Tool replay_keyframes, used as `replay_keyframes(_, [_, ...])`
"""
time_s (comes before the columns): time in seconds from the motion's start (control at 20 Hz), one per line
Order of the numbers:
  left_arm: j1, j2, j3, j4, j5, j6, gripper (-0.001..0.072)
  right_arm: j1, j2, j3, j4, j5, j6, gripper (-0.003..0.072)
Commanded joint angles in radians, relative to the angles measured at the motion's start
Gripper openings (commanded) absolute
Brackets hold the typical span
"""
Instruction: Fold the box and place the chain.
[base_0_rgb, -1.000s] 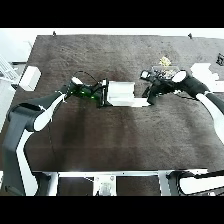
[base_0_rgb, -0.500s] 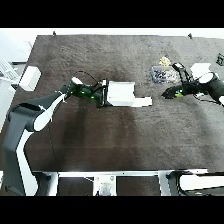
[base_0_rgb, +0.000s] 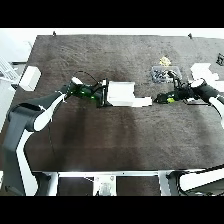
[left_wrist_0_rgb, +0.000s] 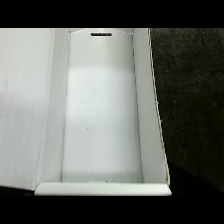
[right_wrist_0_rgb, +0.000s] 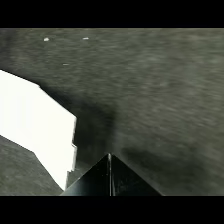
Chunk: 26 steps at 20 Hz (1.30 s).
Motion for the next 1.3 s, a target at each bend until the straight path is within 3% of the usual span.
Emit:
replay_keyframes(0.0, [0.0, 0.0, 0.0, 0.0, 0.0, 0.0, 0.0525, 0.026, -0.01, 0.0, 0.078, 0.007, 0.0, 0.0013])
replay_keyframes(0.5, [0.0, 0.0, 0.0, 0.0, 0.0, 0.0, 0.0525, 0.134, -0.01, 0.057, 0.221, 0.071, 0.001, 0.0013])
replay_keyframes(0.85, [0.0, 0.0, 0.0, 0.0, 0.0, 0.0, 0.0525, 0.16, -0.01, 0.072, 0.228, 0.1, 0.001, 0.0027])
replay_keyframes(0.9, [0.0, 0.0, 0.0, 0.0, 0.0, 0.0, 0.0525, 0.16, -0.01, 0.072, 0.228, 0.101, 0.0, 0.017])
replay_keyframes(0.95, [0.0, 0.0, 0.0, 0.0, 0.0, 0.0, 0.0525, 0.16, -0.01, 0.073, 0.228, 0.104, 0.0, 0.0384])
replay_keyframes(1.0, [0.0, 0.0, 0.0, 0.0, 0.0, 0.0, 0.0525, 0.16, -0.01, 0.073, 0.228, 0.113, -0.003, 0.0491])
replay_keyframes(1.25, [0.0, 0.0, 0.0, 0.0, 0.0, 0.0, 0.0525, 0.169, -0.011, 0.073, 0.263, 0.114, -0.004, 0.049])
